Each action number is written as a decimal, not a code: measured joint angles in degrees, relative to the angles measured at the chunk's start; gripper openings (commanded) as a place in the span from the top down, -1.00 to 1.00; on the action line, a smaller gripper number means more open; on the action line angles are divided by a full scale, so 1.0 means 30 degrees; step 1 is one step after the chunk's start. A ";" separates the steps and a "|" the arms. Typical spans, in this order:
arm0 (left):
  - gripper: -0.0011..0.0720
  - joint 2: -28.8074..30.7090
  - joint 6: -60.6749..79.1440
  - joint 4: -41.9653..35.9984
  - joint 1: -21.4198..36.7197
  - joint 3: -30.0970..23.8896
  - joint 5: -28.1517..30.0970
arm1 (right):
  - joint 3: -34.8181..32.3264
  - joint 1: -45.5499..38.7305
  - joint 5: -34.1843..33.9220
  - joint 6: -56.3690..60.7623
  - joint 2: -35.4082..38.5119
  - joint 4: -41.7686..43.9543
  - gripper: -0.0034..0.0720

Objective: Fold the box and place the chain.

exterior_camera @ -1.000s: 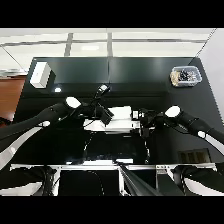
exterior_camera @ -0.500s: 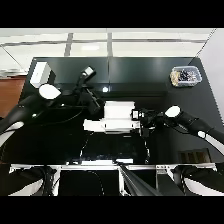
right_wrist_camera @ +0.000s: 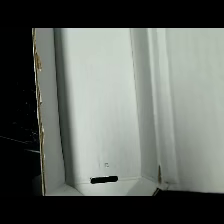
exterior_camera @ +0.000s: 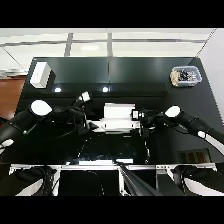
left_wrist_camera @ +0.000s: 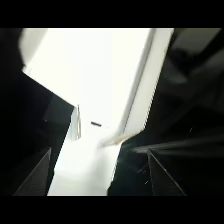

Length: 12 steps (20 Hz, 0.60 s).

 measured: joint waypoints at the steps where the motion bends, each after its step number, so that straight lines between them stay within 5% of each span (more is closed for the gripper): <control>1: -0.99 -0.0233 0.0794 0.0197 -0.0102 -0.0117 0.0444 | 0.0000 0.0000 0.0000 0.0000 0.0000 0.0000 -0.18; 12: -0.87 -0.2601 0.3395 0.0933 -0.2288 -0.0138 0.3832 | 0.0000 0.0000 -0.0007 -0.0007 0.0000 -0.0007 -0.18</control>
